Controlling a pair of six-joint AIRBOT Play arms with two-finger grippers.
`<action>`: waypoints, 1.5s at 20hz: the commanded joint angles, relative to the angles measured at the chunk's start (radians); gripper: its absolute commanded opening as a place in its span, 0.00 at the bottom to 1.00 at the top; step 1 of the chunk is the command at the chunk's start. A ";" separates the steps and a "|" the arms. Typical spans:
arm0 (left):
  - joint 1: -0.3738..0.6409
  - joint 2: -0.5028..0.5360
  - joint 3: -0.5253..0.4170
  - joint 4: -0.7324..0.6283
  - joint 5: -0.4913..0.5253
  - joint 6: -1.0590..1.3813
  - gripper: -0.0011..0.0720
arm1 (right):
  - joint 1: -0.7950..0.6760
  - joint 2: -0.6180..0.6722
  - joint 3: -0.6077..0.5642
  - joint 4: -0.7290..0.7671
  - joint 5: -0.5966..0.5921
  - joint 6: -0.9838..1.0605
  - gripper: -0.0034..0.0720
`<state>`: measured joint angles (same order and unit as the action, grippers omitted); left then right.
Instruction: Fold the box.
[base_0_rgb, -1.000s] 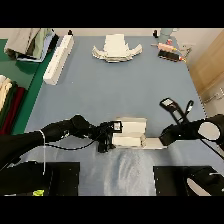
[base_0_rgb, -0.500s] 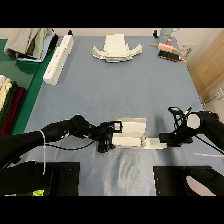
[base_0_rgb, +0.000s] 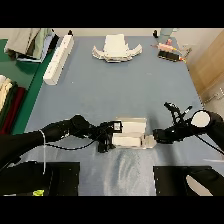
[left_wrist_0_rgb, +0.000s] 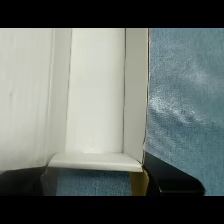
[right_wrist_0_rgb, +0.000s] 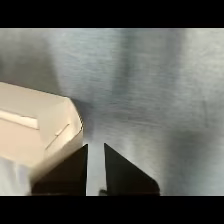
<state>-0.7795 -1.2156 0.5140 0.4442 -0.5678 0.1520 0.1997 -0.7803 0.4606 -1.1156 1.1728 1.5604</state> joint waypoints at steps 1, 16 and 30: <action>0.000 0.000 0.001 0.000 0.000 0.000 0.68 | 0.000 0.027 0.001 0.068 0.042 -0.042 0.30; 0.000 0.000 0.001 0.000 0.000 0.000 0.68 | 0.053 -0.051 0.003 0.198 -0.072 -0.121 0.57; 0.000 0.000 0.001 0.000 0.000 0.000 0.68 | 0.639 -0.281 0.251 -0.425 -0.016 0.933 0.57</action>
<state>-0.7795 -1.2156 0.5140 0.4442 -0.5686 0.1520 0.7628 -0.9791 0.6708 -1.4384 1.1088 2.3154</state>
